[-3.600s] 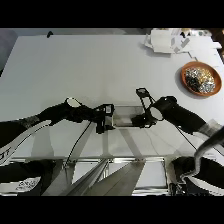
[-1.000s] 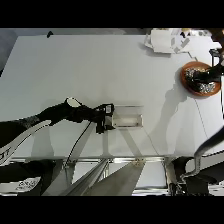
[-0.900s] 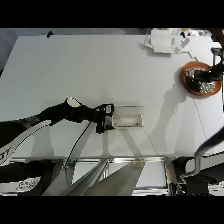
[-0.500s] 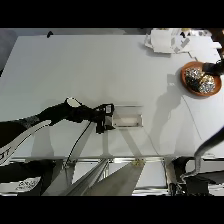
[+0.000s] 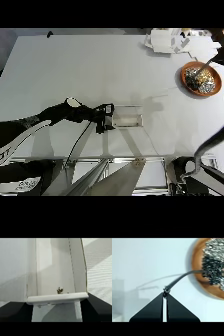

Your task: Fold the box and place the chain.

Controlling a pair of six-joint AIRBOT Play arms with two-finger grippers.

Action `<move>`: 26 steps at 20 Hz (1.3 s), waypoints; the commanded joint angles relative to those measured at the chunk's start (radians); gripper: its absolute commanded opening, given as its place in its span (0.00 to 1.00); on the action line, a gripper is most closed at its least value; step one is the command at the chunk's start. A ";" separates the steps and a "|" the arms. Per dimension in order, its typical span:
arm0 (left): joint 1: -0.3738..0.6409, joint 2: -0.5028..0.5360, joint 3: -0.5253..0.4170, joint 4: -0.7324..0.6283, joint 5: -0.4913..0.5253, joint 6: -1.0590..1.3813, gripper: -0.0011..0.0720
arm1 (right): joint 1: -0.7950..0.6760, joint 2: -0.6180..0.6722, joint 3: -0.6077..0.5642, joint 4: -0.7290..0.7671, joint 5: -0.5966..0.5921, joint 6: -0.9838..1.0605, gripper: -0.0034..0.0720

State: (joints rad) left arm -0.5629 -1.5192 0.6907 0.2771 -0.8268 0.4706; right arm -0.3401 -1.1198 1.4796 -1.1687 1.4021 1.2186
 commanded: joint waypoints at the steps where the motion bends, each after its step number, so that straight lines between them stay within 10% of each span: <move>1: 0.000 0.001 0.000 0.000 0.000 0.000 0.11 | 0.100 0.149 0.000 0.052 0.126 0.014 0.07; 14: 0.000 0.001 0.000 0.000 0.000 0.000 0.11 | 0.721 0.356 -0.044 0.058 0.138 0.155 0.07; 26: 0.000 0.001 0.000 0.000 0.000 0.000 0.11 | 0.932 0.353 -0.588 0.040 -0.343 0.164 0.07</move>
State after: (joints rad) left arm -0.5629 -1.5192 0.6907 0.2771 -0.8268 0.4702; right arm 0.5598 -0.7662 1.0222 -1.1286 1.2106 1.3830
